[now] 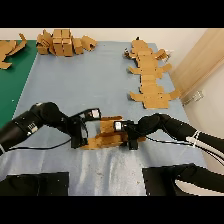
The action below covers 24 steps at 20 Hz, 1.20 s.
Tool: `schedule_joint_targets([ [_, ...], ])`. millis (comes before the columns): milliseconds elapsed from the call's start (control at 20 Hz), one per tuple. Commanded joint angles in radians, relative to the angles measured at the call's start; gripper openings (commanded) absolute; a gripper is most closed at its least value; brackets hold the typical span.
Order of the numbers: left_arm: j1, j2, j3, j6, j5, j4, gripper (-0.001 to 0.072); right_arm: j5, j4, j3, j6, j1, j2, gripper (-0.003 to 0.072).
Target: Fold the box.
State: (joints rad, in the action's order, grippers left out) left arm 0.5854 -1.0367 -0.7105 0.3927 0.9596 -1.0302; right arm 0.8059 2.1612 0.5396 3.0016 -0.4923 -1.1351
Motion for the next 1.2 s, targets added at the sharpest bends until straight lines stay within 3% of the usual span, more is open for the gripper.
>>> schedule_joint_targets([
  [0,0.111,-0.033,0.004,0.0,-0.072,-0.087,0.0691,0.0,-0.003,-0.001,0.0,0.0,0.0,0.0534],
  [200,0.185,-0.084,0.004,0.027,-0.138,-0.064,0.0691,0.0,-0.003,-0.001,0.0,0.0,0.0,0.0534],
  [550,0.194,-0.105,0.003,0.129,-0.17,-0.013,0.0688,0.0,-0.003,-0.001,0.0,0.0,0.0,0.0533],
  [600,0.194,-0.105,0.003,0.131,-0.168,-0.012,0.0627,0.0,-0.003,-0.001,0.0,0.0,0.0,0.0533],
  [650,0.194,-0.105,0.003,0.132,-0.16,-0.011,0.0505,0.0,-0.003,-0.001,0.0,0.0,0.0,0.0533],
  [700,0.194,-0.105,0.003,0.132,-0.153,-0.01,0.0463,0.0,-0.003,-0.001,0.0,0.0,0.0,0.0534],
  [900,0.194,-0.105,0.003,0.132,-0.139,-0.01,0.0458,0.0,-0.003,-0.001,0.0,0.0,0.0,0.0534],
  [1000,0.194,-0.106,0.003,0.131,-0.141,-0.01,0.018,0.0,-0.003,-0.001,0.0,0.0,0.0,0.0534],
  [1150,0.195,-0.111,0.003,0.131,-0.157,-0.008,0.0175,0.0,-0.003,-0.001,0.0,0.0,0.0,0.0533],
])
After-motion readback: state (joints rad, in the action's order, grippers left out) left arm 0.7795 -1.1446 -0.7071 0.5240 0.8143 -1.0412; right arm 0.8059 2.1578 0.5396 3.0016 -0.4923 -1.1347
